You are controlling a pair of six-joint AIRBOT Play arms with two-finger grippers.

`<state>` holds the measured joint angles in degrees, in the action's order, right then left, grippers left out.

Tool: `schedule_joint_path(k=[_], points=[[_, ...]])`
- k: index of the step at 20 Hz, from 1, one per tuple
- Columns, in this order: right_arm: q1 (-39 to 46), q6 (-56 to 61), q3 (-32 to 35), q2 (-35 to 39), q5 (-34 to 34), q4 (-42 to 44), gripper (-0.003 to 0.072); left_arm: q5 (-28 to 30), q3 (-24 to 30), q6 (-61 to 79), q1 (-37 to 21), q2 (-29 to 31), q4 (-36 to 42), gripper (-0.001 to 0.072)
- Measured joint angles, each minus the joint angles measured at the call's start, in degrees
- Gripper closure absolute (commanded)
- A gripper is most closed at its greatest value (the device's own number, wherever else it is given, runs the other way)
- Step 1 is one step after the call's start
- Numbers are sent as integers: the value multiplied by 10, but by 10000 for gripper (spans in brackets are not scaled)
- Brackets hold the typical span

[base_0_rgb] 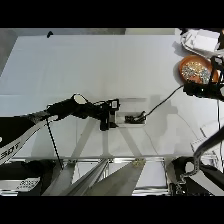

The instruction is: Fold the box and place the chain.

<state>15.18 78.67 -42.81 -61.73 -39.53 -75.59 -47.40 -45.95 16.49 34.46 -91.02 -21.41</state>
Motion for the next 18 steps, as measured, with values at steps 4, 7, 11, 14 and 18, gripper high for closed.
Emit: schedule_joint_path(k=[4,7,11,14,18], points=[[20,12,-2,-85,74,-5,455,0,0,0,0,0,0,501],[24,20,-7,-136,133,-5,455,0,0,0,0,0,0,501],[27,24,-15,-181,193,-4,457,0,0,0,0,0,0,501],[27,24,-26,-196,226,-3,457,0,0,0,0,0,0,501],[17,26,-49,-219,241,6,463,0,0,0,0,0,0,501]])
